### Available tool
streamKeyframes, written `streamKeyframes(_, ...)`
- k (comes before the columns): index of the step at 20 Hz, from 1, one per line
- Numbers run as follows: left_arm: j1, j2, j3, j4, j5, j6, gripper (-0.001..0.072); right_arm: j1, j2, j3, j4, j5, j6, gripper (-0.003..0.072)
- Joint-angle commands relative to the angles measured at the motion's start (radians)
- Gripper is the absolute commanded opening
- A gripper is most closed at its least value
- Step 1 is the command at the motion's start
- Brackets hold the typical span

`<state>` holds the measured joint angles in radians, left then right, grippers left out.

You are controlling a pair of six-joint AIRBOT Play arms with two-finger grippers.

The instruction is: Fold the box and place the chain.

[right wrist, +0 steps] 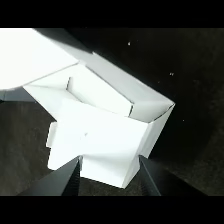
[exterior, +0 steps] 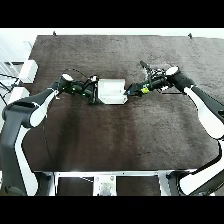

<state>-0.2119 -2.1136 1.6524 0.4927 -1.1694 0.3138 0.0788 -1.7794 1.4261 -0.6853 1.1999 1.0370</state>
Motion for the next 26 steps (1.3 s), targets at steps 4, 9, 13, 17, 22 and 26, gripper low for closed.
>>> streamKeyframes(4, 0.001, -0.001, 0.000, 0.000, -0.001, 0.000, 0.0363, 0.032, -0.001, 0.002, -0.005, -0.014, 0.045, 0.0501)
streamKeyframes(9, 0.001, -0.001, 0.000, 0.000, -0.001, 0.000, 0.0363, 0.054, -0.001, 0.002, -0.014, -0.075, 0.064, 0.0501)
streamKeyframes(13, 0.001, -0.001, 0.000, 0.000, -0.002, 0.000, 0.0363, 0.070, -0.001, 0.002, -0.029, -0.107, 0.089, 0.0496)
streamKeyframes(17, 0.001, -0.001, 0.000, 0.000, -0.002, -0.001, 0.0363, 0.087, -0.001, 0.006, -0.115, -0.140, 0.145, 0.0496)
streamKeyframes(22, 0.001, -0.001, 0.000, 0.000, -0.002, -0.002, 0.0363, 0.116, -0.002, 0.013, -0.159, -0.193, 0.187, 0.0496)
streamKeyframes(26, 0.001, -0.001, 0.000, 0.000, -0.002, -0.003, 0.0363, 0.154, -0.020, 0.052, -0.227, -0.200, 0.257, 0.0496)
